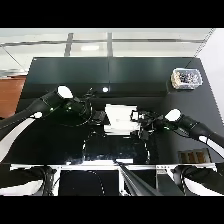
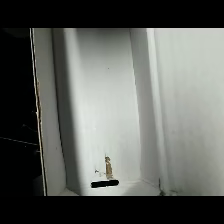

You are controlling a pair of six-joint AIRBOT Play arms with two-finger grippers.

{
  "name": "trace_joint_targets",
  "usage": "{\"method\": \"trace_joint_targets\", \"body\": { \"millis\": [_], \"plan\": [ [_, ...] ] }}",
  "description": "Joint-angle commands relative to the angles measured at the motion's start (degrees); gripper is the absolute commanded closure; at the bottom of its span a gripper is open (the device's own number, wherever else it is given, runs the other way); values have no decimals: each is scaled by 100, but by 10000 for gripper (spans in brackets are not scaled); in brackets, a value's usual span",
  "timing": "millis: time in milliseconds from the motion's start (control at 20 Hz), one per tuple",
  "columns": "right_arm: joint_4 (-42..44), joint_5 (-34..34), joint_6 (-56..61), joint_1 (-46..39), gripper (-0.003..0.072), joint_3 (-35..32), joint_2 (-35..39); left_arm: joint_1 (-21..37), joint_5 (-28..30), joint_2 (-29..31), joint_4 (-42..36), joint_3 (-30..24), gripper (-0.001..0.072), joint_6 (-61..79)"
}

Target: Fold the box and place the chain.

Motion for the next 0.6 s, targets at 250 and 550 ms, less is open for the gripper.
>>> {"method": "trace_joint_targets", "body": {
  "millis": [250,550],
  "plan": [
    [0,0,0,-2,458,-2,-4,-511,638,7,925,181,208,-1475],
    [0,0,0,-2,458,-2,-4,-691,728,7,1585,181,208,-2114]
  ]
}}
